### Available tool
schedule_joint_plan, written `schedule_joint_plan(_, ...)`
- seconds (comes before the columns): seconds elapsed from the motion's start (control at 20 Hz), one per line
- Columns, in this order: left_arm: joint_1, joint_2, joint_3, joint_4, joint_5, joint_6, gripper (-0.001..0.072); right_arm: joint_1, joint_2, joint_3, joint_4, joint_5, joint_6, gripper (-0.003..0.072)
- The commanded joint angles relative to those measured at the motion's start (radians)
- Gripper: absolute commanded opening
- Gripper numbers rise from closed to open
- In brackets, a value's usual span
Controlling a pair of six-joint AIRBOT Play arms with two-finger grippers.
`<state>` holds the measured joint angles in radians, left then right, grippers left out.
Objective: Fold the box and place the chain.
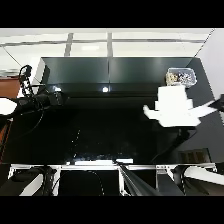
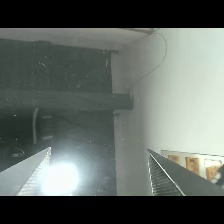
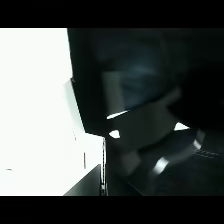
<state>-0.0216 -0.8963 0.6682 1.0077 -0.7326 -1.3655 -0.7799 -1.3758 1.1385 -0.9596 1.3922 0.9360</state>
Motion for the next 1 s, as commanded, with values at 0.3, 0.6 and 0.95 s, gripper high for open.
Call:
schedule_joint_plan(0.3, -0.043, -0.089, 0.002, -0.14, -0.081, 0.048, 0.0703, 0.659, 0.374, -0.553, 0.415, -0.586, 0.051, 0.0011)
schedule_joint_plan(0.6, -0.085, -0.168, 0.077, -0.346, -0.084, 0.256, 0.0685, 1.023, 0.392, -0.647, 0.41, -0.769, -0.039, 0.0012)
schedule_joint_plan(0.95, -0.085, -0.559, 0.221, -0.407, -0.39, 0.231, 0.0685, 1.048, 0.392, -0.647, 0.41, -0.794, -0.035, 0.0013)
